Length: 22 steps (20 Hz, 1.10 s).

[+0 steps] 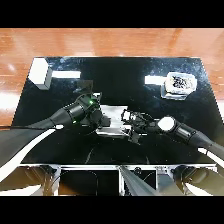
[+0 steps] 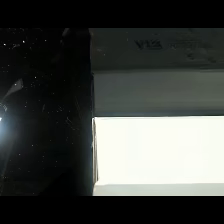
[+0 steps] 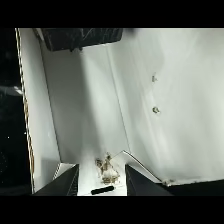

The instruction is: Fold the box and place the chain.

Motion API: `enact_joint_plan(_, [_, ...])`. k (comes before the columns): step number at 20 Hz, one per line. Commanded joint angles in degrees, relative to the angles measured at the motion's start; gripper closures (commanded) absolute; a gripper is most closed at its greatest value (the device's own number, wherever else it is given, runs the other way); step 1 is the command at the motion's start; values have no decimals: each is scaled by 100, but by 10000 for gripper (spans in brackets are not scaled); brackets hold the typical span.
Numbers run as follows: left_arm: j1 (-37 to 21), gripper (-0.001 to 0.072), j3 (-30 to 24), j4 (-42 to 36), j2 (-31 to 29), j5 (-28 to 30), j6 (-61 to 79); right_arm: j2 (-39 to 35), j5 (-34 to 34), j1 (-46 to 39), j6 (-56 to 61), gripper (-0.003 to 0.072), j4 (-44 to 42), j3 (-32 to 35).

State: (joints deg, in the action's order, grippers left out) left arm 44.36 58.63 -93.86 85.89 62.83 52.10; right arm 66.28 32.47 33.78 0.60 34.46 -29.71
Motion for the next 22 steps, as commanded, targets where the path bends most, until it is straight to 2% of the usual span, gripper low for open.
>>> enact_joint_plan(1, [4,687,2,-11,4,0,2,7,-15,9,2,562,-39,-4])
enact_joint_plan(2, [4,687,2,-11,4,0,0,7,-15,11,2,595,-39,-4])
enact_joint_plan(3, [4,687,2,-13,4,0,0,7,-17,9,2,593,-39,-4])
enact_joint_plan(5, [4,687,2,-20,4,0,2,7,-20,9,2,325,-39,-4])
enact_joint_plan(6, [4,687,2,-28,4,0,0,7,-15,9,2,373,-37,-4])
enact_joint_plan(7, [4,687,2,-28,4,-4,2,7,-15,9,4,577,-39,-4])
enact_joint_plan(8, [4,687,2,-28,4,-4,0,7,-20,9,7,666,-39,-4])
enact_joint_plan(12, [4,687,2,-33,4,-4,0,-7,-85,-28,101,663,-37,-17])
enact_joint_plan(15, [4,687,2,-26,4,-15,-2,-227,120,-280,863,663,-28,-125])
enact_joint_plan(19, [2,687,2,-24,4,-52,-2,-1010,859,-813,1779,663,-15,-129])
enact_joint_plan(22, [4,687,2,-26,4,-94,-2,-1475,1633,-1423,3517,663,-22,-131])
